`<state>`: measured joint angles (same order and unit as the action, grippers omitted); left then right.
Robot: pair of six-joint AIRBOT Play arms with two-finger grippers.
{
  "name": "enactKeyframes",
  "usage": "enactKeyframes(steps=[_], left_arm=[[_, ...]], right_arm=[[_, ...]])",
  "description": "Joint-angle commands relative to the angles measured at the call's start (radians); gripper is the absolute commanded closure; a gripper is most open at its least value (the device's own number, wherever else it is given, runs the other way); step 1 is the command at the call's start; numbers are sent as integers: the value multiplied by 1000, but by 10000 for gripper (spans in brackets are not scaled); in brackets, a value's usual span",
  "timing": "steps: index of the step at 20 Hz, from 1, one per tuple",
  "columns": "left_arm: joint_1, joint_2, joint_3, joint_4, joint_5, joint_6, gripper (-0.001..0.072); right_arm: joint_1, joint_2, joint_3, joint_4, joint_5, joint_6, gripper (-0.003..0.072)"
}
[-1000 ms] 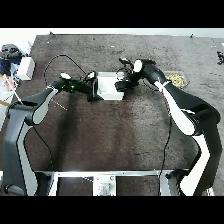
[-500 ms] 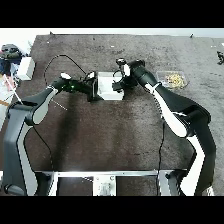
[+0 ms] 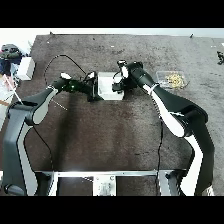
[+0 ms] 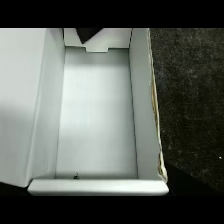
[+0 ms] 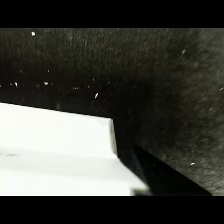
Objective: Fold the box and place the chain.
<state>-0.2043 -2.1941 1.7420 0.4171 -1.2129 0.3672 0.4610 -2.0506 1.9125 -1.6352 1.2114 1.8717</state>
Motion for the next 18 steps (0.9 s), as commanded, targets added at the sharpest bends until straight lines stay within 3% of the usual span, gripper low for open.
enactKeyframes(steps=[1, 2, 3, 4, 11, 12, 13, 18], left_arm=[[1, 0, 1, 0, 1, 0, 302], [1, 0, 1, 0, 1, 0, 302], [1, 0, 1, 0, 0, 0, 302], [0, 0, 1, 0, 1, 0, 302], [1, 0, 1, 0, 1, 0, 302], [1, 0, 1, 0, 0, 0, 301], [1, 0, 1, 0, 1, 0, 302], [1, 0, 1, 0, 1, 0, 302]], right_arm=[[10, -15, 0, -8, 3, 37, 341], [12, -18, 0, -9, 0, 39, 342], [13, -18, 0, -11, -2, 45, 451], [13, -18, 0, -12, -11, 56, 474], [12, -17, 1, -26, -15, 79, 474], [11, -14, 1, -24, -14, 79, 416], [11, -10, 1, -21, -15, 78, 258], [10, 8, 1, -22, -22, 77, 244]])
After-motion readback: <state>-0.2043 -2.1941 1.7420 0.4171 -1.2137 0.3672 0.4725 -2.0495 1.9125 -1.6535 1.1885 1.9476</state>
